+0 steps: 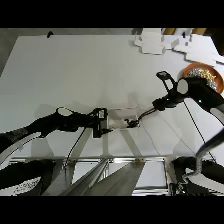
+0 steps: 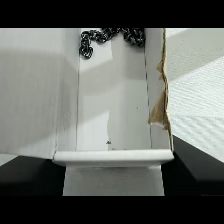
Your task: Fold the box and place the chain.
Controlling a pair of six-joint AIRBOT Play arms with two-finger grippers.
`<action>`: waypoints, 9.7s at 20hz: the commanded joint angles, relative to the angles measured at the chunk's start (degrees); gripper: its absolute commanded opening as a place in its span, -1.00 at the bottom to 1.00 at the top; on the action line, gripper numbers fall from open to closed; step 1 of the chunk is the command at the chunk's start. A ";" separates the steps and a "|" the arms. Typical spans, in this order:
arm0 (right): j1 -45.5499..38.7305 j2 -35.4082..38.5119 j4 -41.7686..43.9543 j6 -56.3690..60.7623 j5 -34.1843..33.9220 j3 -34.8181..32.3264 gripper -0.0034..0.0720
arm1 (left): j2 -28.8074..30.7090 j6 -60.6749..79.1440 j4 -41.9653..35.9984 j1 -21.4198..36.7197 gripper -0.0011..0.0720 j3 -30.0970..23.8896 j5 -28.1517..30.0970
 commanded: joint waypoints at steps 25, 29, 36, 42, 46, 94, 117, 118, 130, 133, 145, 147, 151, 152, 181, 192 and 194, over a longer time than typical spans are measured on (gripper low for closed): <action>0.02 -2.32 1.03 -1.38 -1.33 -1.16 -0.87 | -0.02 0.02 0.00 -0.02 -0.39 0.00 0.00; 0.02 6.51 1.05 -1.60 -0.26 -1.16 -0.87 | -0.02 0.02 0.00 -0.02 -0.39 0.00 0.00; 0.02 26.40 15.67 -8.20 7.72 -1.16 -0.87 | -0.02 0.02 0.00 -0.02 -0.39 0.00 0.00; 0.02 38.45 32.54 -13.84 8.63 -1.16 -0.87 | -0.02 0.02 0.00 -0.02 -0.39 0.00 0.00; 0.87 38.97 41.53 -18.23 7.65 -1.16 -0.87 | -0.02 0.02 0.00 -0.02 -0.39 0.00 0.00; -0.87 -2.16 -0.90 1.51 -0.35 0.17 -0.28 | -0.02 0.02 0.00 -0.02 -0.39 0.00 0.00; -0.90 -6.21 -0.87 1.55 -5.55 -0.28 -0.35 | -0.02 0.02 0.00 -0.02 -0.39 0.00 0.00; -0.87 -6.23 -0.87 1.55 -5.03 -0.68 -0.46 | -0.02 0.02 0.00 -0.02 -0.39 0.00 0.00; -0.87 2.64 -1.75 -1.01 -1.88 -2.64 -0.87 | -0.02 0.02 0.00 -0.02 -0.39 0.00 0.00; -0.63 10.08 0.52 -2.25 -0.26 -2.64 -0.87 | -0.02 0.02 0.00 -0.02 -0.39 0.00 0.00; 16.44 26.64 16.02 -3.39 -1.55 -2.62 -0.87 | -0.02 0.02 0.00 -0.02 -0.39 0.00 0.00; 19.98 26.64 19.23 -3.41 -4.72 -2.62 -0.87 | -0.02 0.02 0.00 -0.02 -0.39 0.00 0.00; 27.17 26.64 22.43 -3.08 -12.72 -2.64 -0.87 | -0.02 0.02 0.00 -0.02 -0.39 0.00 0.00; 28.63 26.64 22.91 -2.99 -14.43 -2.62 -0.87 | -0.02 0.02 0.00 -0.02 -0.39 0.00 0.00; 5.75 14.32 5.77 -1.16 -2.10 2.32 -0.53 | -0.02 0.02 0.00 -0.02 -0.39 0.00 0.00; 0.96 -2.95 1.36 -0.24 -0.02 2.16 -0.22 | -0.02 0.02 0.00 -0.02 -0.39 0.00 0.00; 0.96 -4.37 0.74 -0.22 -0.74 2.16 -0.23 | -0.02 0.02 0.00 -0.02 -0.39 0.00 0.00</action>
